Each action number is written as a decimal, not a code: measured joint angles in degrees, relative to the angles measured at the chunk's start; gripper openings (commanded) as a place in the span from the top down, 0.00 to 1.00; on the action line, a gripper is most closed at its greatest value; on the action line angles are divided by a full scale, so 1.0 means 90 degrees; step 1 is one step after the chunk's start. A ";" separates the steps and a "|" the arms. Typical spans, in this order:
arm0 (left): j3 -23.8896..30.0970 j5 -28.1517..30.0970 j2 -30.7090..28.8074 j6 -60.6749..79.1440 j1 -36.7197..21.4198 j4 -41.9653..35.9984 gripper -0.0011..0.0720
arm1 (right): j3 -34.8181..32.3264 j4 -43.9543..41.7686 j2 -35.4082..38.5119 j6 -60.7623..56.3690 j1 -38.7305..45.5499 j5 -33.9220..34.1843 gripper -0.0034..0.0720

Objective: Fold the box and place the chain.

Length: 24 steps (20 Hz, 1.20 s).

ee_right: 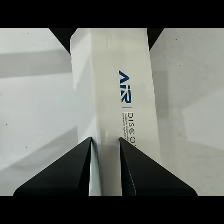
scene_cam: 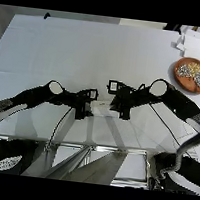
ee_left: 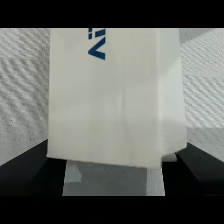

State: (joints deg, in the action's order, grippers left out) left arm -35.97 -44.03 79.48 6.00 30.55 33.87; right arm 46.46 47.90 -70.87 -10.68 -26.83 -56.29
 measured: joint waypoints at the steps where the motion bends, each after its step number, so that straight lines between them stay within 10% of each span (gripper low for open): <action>1: 0.0000 0.0000 0.0000 0.0002 0.0000 0.0000 0.97 | 0.0000 0.0002 0.0000 0.0000 0.0000 0.0002 0.75; 24: 0.0000 0.0002 0.0002 0.0015 0.0000 0.0005 0.97 | -0.0131 -0.0039 -0.0066 -0.0155 0.0000 0.0211 0.75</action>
State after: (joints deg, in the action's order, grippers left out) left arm -35.97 -44.01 79.50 6.13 30.55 33.91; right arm 45.28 47.55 -71.46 -12.08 -26.83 -54.39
